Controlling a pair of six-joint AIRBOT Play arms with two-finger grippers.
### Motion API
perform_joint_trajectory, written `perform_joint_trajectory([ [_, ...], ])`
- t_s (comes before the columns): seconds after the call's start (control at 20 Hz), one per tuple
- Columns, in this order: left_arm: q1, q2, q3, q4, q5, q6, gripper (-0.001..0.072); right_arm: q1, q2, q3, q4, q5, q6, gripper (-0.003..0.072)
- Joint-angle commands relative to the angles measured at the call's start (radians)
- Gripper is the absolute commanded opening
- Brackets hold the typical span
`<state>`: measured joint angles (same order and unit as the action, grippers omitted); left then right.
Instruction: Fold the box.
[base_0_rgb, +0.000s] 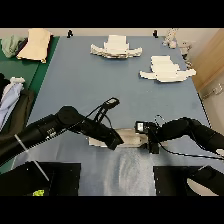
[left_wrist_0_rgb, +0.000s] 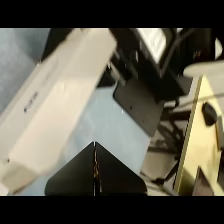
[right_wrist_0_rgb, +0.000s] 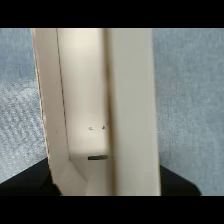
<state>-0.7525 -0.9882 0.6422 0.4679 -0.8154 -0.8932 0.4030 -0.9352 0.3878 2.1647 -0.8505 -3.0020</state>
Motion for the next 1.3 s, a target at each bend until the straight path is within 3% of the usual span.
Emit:
perform_joint_trajectory([
  [0.0,-0.011,-0.098,0.070,-0.067,0.138,-0.046,0.0013,0.000,0.000,0.000,0.000,0.000,0.000,0.0547],
  [0.15,0.042,-0.143,0.097,-0.056,0.189,-0.099,0.0013,0.000,0.000,0.000,0.000,0.001,0.000,0.0548],
  [0.35,0.121,-0.203,0.097,0.047,0.184,-0.233,0.0013,0.000,0.000,0.000,0.000,0.000,0.000,0.0548],
  [0.8,0.143,-0.332,0.098,0.124,0.167,-0.259,0.0013,0.000,0.000,0.000,0.000,0.000,0.000,0.0548],
  [1.05,0.143,-0.307,0.161,0.165,0.105,-0.163,0.0012,0.000,0.000,0.000,0.000,0.000,0.000,0.0548],
  [1.25,0.140,-0.152,0.192,0.305,0.036,-0.124,0.0011,0.000,0.000,0.000,0.000,0.001,0.000,0.0548],
])
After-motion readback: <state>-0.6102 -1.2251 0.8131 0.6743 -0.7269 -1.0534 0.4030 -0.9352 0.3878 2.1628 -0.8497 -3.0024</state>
